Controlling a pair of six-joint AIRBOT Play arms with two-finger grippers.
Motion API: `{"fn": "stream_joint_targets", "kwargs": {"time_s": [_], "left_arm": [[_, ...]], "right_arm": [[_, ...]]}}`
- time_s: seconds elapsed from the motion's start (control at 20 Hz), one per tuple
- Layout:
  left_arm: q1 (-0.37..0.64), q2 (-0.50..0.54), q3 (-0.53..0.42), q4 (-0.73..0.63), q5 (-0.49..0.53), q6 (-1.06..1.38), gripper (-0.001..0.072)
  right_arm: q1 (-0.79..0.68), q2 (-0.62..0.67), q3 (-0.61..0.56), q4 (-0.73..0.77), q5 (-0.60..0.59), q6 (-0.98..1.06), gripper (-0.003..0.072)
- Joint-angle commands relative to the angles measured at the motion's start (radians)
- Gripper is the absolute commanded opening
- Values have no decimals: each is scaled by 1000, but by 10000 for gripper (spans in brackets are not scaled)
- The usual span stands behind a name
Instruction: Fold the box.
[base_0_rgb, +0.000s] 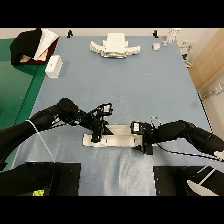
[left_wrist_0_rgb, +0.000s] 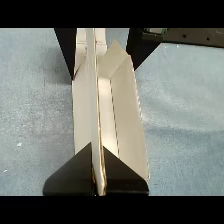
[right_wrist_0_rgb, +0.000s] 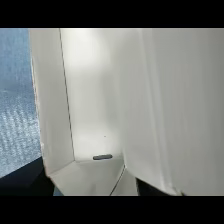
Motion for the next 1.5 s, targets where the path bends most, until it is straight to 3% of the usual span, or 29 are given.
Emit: {"fn": "stream_joint_targets", "kwargs": {"time_s": [0.0, 0.35, 0.4, 0.55, 0.6, 0.65, 1.45], "left_arm": [[0, 1, 1, 0, 0, 0, 14], [0, 1, 1, 0, 0, 0, 14], [0, 1, 1, 0, 0, 0, 14], [0, 1, 1, 0, 0, 0, 13], [0, 1, 1, 0, 0, 0, 13], [0, 1, 1, 0, 0, 0, 14], [0, 1, 1, 0, 0, 0, 14]], "right_arm": [[1, -2, 0, -4, 6, 0, 693], [13, -2, -1, -8, 8, 0, 689], [13, -4, -1, -11, 8, 0, 647], [14, -27, -2, -15, 20, 0, 612], [14, -32, -2, -15, 21, 0, 534], [13, -33, -2, -15, 25, 0, 519], [13, -32, 0, -15, 41, 0, 517]]}}
